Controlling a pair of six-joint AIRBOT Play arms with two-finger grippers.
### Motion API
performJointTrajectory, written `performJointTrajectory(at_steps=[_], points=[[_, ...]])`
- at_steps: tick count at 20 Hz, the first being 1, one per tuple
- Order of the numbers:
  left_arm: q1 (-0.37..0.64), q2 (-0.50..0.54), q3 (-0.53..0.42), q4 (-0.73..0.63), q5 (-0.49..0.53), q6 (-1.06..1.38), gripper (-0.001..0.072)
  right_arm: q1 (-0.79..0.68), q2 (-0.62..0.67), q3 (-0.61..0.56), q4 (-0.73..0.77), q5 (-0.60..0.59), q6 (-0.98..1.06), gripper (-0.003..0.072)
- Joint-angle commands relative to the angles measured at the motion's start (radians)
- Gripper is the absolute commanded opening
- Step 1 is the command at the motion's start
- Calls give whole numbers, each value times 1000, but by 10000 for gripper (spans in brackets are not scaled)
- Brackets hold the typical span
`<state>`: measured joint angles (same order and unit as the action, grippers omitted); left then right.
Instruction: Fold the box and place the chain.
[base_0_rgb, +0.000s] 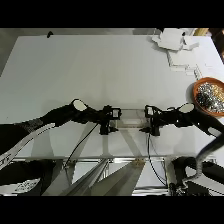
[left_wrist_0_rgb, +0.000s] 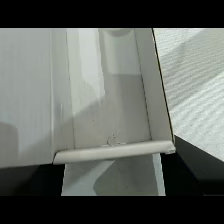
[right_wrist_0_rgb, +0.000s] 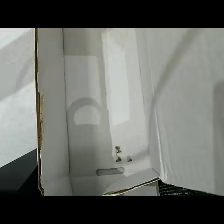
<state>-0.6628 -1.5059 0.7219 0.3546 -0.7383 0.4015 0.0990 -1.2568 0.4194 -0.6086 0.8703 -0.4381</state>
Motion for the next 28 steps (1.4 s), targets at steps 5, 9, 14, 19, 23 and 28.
performJointTrajectory(at_steps=[5,9,14,19,23,28], points=[[0,0,-1,0,-2,-2,254,-1,76,1,-124,-22,121,656],[0,0,-1,0,-2,-2,254,-1,147,1,-202,-13,212,656],[0,0,-1,-2,-3,-2,254,-1,233,2,-262,3,302,653],[0,0,-1,-2,-2,-2,254,-1,382,1,-356,52,432,651],[0,0,-1,-2,-2,-2,254,0,505,1,-404,112,521,645],[0,0,-1,-2,-2,-2,254,0,605,1,-295,195,540,487]])
